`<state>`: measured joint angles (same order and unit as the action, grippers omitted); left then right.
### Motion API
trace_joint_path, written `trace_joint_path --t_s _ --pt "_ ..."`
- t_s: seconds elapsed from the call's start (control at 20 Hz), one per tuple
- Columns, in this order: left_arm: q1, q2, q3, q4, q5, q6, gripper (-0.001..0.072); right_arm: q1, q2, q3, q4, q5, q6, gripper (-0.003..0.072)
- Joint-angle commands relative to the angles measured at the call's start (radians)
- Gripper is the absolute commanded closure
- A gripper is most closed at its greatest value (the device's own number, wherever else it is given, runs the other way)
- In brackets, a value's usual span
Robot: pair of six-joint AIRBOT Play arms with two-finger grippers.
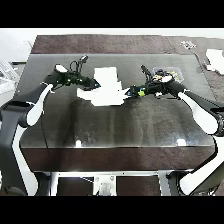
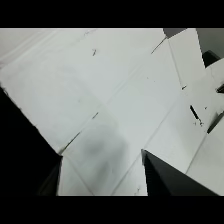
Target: Fold the box and place the chain.
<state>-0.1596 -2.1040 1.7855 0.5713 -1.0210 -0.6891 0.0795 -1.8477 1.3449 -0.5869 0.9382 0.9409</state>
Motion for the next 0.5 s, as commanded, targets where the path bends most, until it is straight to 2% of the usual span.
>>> trace_joint_path --t_s 0.0,0.2,0.25,0.4,0.45 --pt "-0.001 -0.001 0.001 -0.029 0.002 0.041 0.0195 -0.001 0.0 0.0 0.0 0.0 -0.003 0.0682" --pt "0.002 -0.001 0.001 -0.042 -0.011 0.068 0.0196 -0.001 0.0 0.0 -0.001 0.0 -0.003 0.0681" --pt "0.008 -0.001 0.001 -0.045 -0.012 0.069 0.024 -0.001 0.0 0.0 -0.001 0.0 -0.003 0.0682" --pt "0.018 -0.001 0.001 -0.056 -0.02 0.071 0.0267 -0.001 0.0 0.0 -0.001 0.0 -0.01 0.0681" --pt "0.018 -0.001 0.001 -0.057 -0.029 0.081 0.0337 -0.001 0.0 0.0 -0.001 0.0 -0.011 0.0682"
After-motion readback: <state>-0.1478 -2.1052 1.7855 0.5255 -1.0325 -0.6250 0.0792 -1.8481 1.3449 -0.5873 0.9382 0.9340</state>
